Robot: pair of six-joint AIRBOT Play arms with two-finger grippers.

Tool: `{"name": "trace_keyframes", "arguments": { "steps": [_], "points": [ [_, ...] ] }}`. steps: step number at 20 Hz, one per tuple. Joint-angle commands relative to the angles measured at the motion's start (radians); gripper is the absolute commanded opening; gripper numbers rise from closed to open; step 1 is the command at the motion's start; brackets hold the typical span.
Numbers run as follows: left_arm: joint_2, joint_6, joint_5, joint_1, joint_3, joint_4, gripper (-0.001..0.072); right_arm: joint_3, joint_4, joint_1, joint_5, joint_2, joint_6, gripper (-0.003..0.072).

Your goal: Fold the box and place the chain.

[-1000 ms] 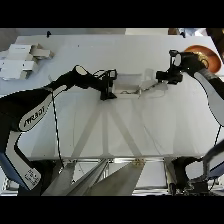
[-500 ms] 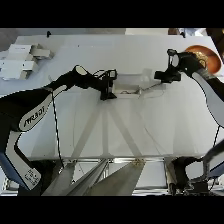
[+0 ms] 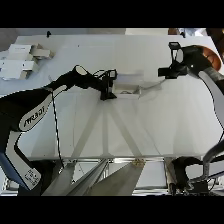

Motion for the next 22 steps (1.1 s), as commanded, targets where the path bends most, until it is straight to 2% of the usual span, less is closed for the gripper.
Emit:
{"name": "trace_keyframes", "arguments": {
  "steps": [1, 4, 14, 18, 22],
  "points": [
    [0.000, 0.000, 0.000, 0.000, 0.000, 0.000, 0.0281, 0.001, 0.000, 0.034, 0.072, 0.079, -0.163, 0.0019],
    [0.000, 0.000, 0.000, 0.000, 0.000, 0.000, 0.0281, 0.001, 0.038, 0.080, 0.134, 0.126, -0.262, 0.0019],
    [0.000, 0.000, 0.000, 0.000, 0.000, 0.000, 0.0281, 0.001, 0.401, 0.165, 0.201, 0.138, -0.509, 0.0019],
    [0.000, 0.000, 0.000, 0.000, 0.000, 0.000, 0.0281, 0.001, 0.617, 0.165, 0.212, 0.138, -0.672, 0.0019],
    [0.000, 0.000, 0.000, 0.000, 0.000, 0.000, 0.0281, 0.001, 0.721, 0.165, 0.195, 0.138, -0.768, 0.0019]
  ]
}}
